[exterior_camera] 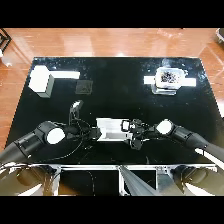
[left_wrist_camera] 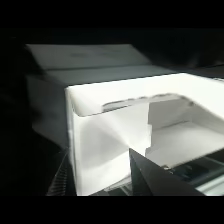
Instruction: Fold the box and place the chain.
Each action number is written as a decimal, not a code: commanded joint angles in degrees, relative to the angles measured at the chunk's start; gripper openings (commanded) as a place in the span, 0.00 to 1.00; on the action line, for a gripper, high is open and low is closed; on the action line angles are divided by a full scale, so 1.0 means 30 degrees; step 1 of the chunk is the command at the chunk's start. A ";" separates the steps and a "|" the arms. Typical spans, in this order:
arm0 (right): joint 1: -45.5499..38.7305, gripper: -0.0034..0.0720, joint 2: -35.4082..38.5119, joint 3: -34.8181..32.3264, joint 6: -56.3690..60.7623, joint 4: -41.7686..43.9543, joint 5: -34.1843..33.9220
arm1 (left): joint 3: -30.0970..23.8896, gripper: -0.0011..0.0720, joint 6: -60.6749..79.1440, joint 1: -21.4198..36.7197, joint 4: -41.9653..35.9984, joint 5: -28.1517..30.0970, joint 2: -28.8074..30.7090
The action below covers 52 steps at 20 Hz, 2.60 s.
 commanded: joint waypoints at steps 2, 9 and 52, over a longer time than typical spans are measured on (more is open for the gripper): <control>0.0007 0.44 -0.0015 0.0000 0.0007 0.0000 0.0007 | 0.1122 0.70 -0.2222 -0.0801 0.2601 -0.0073 -0.0634; 0.0007 0.44 -0.0015 0.0000 0.0007 0.0000 0.0007 | 0.2790 0.70 -0.3592 -0.1341 0.3483 -0.1996 -0.2579; 0.0015 0.44 -0.0015 0.0000 0.0007 0.0000 -0.0007 | 0.5377 0.52 -0.6623 -0.2878 0.6958 -0.4437 -0.5581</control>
